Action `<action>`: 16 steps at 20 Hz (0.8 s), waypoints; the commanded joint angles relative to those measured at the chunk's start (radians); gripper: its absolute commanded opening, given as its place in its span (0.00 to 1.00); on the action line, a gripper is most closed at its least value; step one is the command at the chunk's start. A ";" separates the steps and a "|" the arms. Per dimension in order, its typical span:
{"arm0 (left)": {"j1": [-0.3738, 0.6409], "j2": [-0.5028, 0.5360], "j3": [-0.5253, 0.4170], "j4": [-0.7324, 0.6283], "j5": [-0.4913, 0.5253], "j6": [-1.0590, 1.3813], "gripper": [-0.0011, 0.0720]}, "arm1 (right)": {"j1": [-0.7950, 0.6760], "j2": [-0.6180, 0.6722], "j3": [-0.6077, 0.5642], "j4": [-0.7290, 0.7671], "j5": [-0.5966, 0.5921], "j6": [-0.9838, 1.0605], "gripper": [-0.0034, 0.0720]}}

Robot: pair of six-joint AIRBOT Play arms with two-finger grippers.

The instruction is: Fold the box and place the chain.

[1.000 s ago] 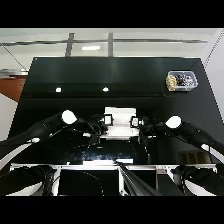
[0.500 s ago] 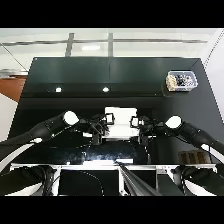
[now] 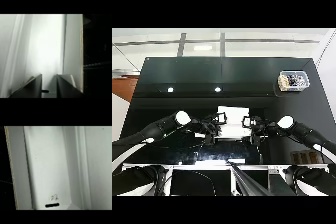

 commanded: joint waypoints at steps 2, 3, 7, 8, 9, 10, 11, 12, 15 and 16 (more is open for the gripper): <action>0.022 0.026 0.000 0.013 -0.061 -0.035 0.05 | 0.001 0.000 0.000 0.001 0.000 0.000 0.76; 0.042 0.048 0.000 0.018 -0.080 -0.091 0.05 | 0.001 0.000 0.000 0.000 0.000 0.000 0.76; 0.183 0.189 -0.001 0.167 -0.227 -0.295 0.05 | 0.001 0.000 0.000 0.001 0.000 0.000 0.76; 0.246 0.218 -0.001 0.175 -0.289 -0.350 0.05 | 0.001 0.000 0.000 0.001 0.000 0.000 0.76; 0.314 0.236 -0.001 0.169 -0.354 -0.400 0.05 | 0.001 0.000 0.000 0.001 0.000 0.000 0.76; 0.396 0.248 -0.001 0.157 -0.419 -0.453 0.05 | 0.001 0.000 0.000 0.001 0.000 0.000 0.76; 0.475 0.250 -0.002 0.142 -0.473 -0.518 0.05 | 0.001 0.000 0.000 0.000 0.000 0.000 0.76; 0.559 0.248 -0.003 0.129 -0.523 -0.592 0.05 | 0.001 0.000 0.000 0.000 0.000 0.000 0.76; 0.711 0.248 -0.008 0.111 -0.570 -0.712 0.05 | 0.001 0.000 0.000 0.000 0.000 0.000 0.76; 0.731 0.248 -0.016 0.101 -0.547 -0.763 0.05 | 0.001 0.000 0.000 0.000 0.000 0.000 0.76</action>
